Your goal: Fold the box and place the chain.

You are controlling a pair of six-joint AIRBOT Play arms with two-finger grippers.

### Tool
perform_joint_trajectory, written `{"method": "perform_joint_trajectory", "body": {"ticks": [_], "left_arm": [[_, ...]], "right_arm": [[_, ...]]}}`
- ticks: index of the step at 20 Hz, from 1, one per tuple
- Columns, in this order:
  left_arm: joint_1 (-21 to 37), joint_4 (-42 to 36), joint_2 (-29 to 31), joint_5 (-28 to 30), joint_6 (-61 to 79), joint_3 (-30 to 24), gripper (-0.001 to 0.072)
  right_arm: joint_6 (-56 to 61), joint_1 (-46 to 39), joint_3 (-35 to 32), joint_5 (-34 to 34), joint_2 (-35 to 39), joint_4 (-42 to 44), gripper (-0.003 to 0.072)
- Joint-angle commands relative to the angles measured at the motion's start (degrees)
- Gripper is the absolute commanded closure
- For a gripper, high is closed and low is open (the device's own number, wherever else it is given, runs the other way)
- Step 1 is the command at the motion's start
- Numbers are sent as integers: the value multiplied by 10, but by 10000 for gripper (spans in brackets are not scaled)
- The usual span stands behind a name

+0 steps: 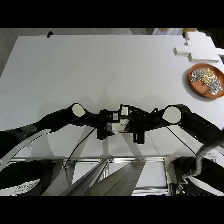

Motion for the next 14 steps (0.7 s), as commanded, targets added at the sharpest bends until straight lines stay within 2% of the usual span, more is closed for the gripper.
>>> {"method": "perform_joint_trajectory", "body": {"ticks": [1, 14], "left_arm": [[0, 0, 0, 0, 0, 0, 530], [0, 0, 0, 0, 0, 0, 530]], "right_arm": [[0, 0, 0, 10, -15, -8, 646], [2, 0, -13, 8, -28, -12, 647]]}}
